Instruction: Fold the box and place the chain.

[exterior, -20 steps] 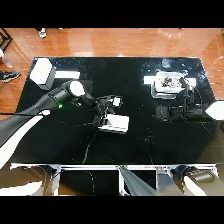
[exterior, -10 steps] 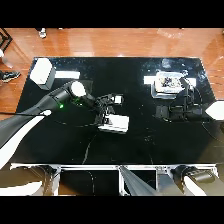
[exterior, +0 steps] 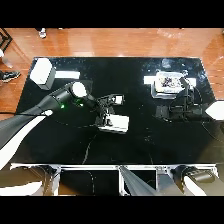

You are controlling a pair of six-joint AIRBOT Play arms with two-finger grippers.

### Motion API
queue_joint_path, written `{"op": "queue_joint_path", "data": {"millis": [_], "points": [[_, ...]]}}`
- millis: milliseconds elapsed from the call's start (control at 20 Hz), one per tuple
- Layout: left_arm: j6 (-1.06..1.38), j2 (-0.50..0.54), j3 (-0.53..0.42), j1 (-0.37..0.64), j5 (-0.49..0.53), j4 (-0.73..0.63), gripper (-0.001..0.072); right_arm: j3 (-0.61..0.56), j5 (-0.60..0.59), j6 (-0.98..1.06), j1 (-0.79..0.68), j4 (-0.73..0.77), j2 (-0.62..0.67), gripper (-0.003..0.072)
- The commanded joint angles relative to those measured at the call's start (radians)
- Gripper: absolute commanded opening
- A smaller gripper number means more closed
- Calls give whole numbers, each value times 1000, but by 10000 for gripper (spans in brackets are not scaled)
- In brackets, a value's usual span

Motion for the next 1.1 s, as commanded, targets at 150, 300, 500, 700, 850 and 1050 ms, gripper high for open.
{"op": "queue_joint_path", "data": {"millis": [150, 300, 500, 700, 850, 1050], "points": [[-9, -1, -1, 0, 0, -2, 632, 1, 1, 0, -1, 0, 1, 24], [-9, -2, -1, -1, -1, -1, 632, 1, 0, 0, -1, 0, 1, 24], [-8, -2, -2, -1, 0, -1, 632, 1, 0, 0, -1, 0, 1, 24], [-8, -3, -2, -1, 1, -1, 632, 1, 0, 0, -1, 0, 1, 24], [-23, -3, -4, -6, 1, 0, 632, 1, 0, 0, -1, 0, 1, 24], [-23, -12, -6, -26, 8, 0, 632, 1, 1, 0, -1, 0, 1, 24]]}}
